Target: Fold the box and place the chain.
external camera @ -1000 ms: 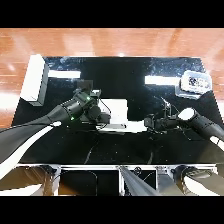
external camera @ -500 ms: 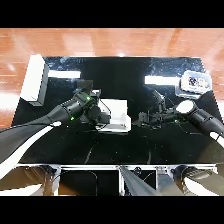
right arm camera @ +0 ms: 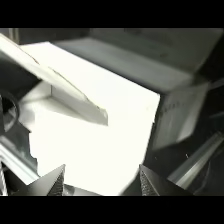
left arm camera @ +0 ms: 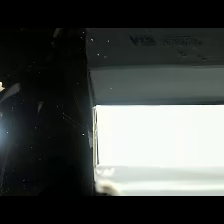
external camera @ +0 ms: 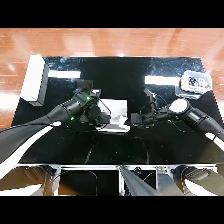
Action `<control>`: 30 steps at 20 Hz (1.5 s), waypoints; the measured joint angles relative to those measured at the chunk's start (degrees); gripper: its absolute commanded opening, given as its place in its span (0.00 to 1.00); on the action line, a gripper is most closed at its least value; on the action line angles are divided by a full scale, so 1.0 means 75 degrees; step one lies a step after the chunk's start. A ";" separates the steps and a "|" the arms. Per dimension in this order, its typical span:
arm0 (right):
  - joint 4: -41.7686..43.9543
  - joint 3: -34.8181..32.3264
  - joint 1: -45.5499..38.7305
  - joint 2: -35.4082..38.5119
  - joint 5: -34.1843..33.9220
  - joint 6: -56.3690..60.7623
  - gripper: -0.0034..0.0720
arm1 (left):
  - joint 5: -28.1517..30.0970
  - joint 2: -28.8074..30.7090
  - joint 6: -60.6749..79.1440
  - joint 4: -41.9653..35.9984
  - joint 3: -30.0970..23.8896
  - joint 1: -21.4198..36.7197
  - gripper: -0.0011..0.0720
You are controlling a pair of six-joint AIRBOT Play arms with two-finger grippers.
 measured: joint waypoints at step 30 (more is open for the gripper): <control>-0.6464 0.2917 0.3177 -0.2022 0.0618 0.6496 0.61 | -0.0082 0.0000 0.0009 -0.0026 0.0000 0.0000 0.05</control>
